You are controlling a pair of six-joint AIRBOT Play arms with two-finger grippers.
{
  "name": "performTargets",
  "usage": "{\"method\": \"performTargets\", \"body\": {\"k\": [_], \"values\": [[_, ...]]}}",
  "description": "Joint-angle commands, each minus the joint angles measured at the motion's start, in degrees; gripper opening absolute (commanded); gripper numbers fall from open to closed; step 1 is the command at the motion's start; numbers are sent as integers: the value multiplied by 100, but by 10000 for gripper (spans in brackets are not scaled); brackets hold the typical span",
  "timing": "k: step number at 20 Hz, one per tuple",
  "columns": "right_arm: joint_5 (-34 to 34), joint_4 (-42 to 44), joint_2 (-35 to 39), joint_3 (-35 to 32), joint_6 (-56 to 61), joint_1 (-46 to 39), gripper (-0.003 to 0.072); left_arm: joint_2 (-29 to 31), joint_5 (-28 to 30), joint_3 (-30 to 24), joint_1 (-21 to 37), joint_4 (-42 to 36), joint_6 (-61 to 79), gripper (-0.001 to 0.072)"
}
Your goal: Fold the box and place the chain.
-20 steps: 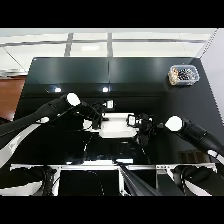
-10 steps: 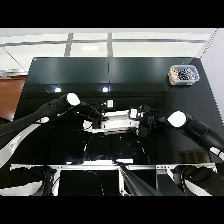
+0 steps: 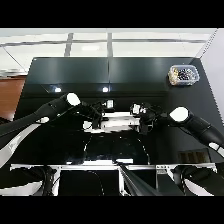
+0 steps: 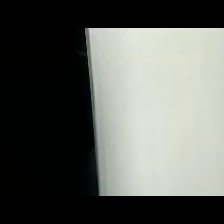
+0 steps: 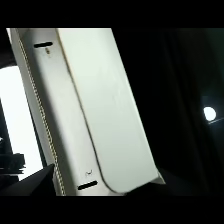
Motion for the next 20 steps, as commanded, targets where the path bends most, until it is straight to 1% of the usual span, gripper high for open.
{"method": "performTargets", "body": {"k": [1, 3, 6, 12, 20], "values": [[310, 468, -363, 4, -645, -20, 694, 0, 11, 4, -2, -2, -2, 26], [273, 509, -588, 4, -1058, -122, 693, 0, 9, 4, -2, -4, -4, 26], [402, 741, -824, 4, -1510, -341, 694, 0, 2, 4, -2, -4, -4, 26], [531, 800, -1110, 4, -1943, -374, 694, 0, 2, 4, -2, -4, -4, 26], [616, 671, -1152, 7, -1976, -372, 693, 0, 2, 4, -2, -4, -4, 26]]}}
